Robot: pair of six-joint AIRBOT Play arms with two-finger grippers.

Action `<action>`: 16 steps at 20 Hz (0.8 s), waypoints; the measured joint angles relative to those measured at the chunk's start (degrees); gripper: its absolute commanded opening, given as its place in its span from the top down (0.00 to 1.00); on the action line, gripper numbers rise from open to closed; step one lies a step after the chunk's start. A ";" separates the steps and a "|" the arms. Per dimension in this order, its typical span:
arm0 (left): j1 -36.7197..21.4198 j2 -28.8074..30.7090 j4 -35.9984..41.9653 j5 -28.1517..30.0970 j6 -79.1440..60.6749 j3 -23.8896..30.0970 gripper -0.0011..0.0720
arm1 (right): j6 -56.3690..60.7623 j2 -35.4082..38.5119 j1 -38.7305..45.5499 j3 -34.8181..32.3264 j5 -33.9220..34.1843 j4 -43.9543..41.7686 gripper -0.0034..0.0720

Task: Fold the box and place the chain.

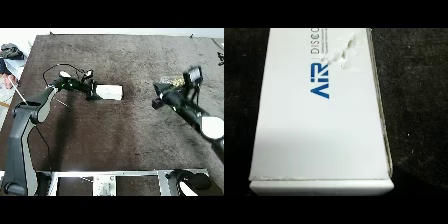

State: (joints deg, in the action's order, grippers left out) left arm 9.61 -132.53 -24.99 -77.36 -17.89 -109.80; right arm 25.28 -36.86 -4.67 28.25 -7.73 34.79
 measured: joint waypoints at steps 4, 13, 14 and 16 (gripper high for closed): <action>0.00 0.00 0.07 0.00 0.00 0.00 0.60 | 0.04 10.78 0.00 -10.67 9.25 -0.61 0.98; 0.00 0.00 0.17 0.13 0.02 0.00 0.60 | 0.04 24.59 0.00 -18.84 10.62 -0.24 0.98; 0.00 0.00 0.17 0.13 0.02 0.00 0.61 | 0.04 24.96 0.00 -19.02 11.19 -0.24 0.98; 0.00 0.00 0.26 0.15 0.02 0.00 0.96 | 0.04 25.49 0.00 -19.28 12.72 -0.20 0.98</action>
State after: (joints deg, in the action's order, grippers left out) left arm 9.61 -132.53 -24.73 -77.21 -17.87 -109.80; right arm 25.32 -11.38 -4.67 8.97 4.99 34.59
